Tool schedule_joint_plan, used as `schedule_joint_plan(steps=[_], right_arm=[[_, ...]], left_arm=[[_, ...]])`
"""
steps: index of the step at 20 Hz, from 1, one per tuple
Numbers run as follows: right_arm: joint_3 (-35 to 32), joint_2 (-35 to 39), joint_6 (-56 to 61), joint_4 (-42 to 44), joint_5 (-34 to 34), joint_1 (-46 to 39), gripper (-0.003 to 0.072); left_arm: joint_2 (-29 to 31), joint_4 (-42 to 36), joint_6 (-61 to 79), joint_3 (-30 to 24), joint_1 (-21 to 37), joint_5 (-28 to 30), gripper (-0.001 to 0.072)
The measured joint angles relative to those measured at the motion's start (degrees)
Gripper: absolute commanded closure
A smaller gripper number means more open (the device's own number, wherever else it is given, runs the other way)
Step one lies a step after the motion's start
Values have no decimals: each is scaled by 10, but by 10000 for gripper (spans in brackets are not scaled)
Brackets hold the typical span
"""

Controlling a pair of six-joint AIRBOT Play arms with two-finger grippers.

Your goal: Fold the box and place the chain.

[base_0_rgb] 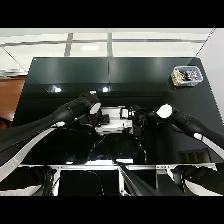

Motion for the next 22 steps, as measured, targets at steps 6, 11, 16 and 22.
schedule_joint_plan(steps=[6,11,16,22], right_arm=[[-1,21,26,-60,12,0,-28],[-1,15,30,-66,14,2,229],[-1,9,30,-49,16,8,458],[-1,0,29,12,12,12,457]], left_arm=[[0,0,5,0,0,-8,683],[0,0,6,0,0,-7,683],[0,0,6,0,0,-6,683],[0,0,6,0,0,-5,683]])
